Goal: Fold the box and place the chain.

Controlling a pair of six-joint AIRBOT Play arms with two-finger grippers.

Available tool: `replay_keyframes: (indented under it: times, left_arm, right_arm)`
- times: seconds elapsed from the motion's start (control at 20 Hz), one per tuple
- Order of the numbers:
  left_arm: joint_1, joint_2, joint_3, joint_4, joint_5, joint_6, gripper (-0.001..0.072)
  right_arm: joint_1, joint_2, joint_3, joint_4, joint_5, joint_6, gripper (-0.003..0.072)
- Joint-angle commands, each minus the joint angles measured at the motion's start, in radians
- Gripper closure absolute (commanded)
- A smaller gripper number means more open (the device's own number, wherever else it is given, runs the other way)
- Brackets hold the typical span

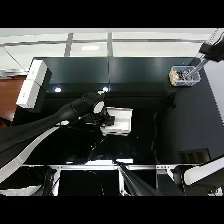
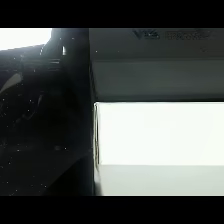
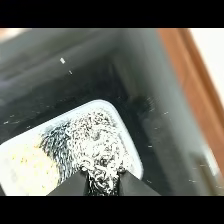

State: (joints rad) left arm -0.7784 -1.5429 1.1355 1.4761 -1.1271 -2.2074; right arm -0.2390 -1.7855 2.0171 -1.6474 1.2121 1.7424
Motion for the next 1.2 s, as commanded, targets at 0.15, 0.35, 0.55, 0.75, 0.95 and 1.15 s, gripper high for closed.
replay_keyframes:
  times: [0.15,0.35,0.55,0.75,0.95,1.15]
  left_arm:
    - [0.001,0.000,0.001,0.000,-0.004,0.000,0.0684]
    - [0.000,0.000,0.001,0.000,-0.006,0.000,0.0684]
    - [0.000,0.000,0.001,0.000,-0.002,0.000,0.0684]
    - [0.000,0.000,0.001,0.000,-0.002,0.000,0.0684]
    - [0.000,0.000,0.001,0.000,-0.003,0.000,0.0684]
    - [0.000,0.000,0.001,0.000,-0.003,0.000,0.0684]
  right_arm:
    - [0.017,0.364,-0.113,0.192,0.066,-0.211,0.0675]
    - [0.023,0.626,-0.256,0.263,0.075,-0.214,0.0675]
    - [0.023,0.859,-0.424,0.469,0.134,-0.274,0.0674]
    - [0.023,0.985,-0.563,0.777,0.357,-0.386,0.0674]
    - [0.075,1.015,-0.738,0.973,0.409,-0.389,0.0674]
    - [0.293,1.015,-0.895,1.032,0.197,-0.388,0.0674]
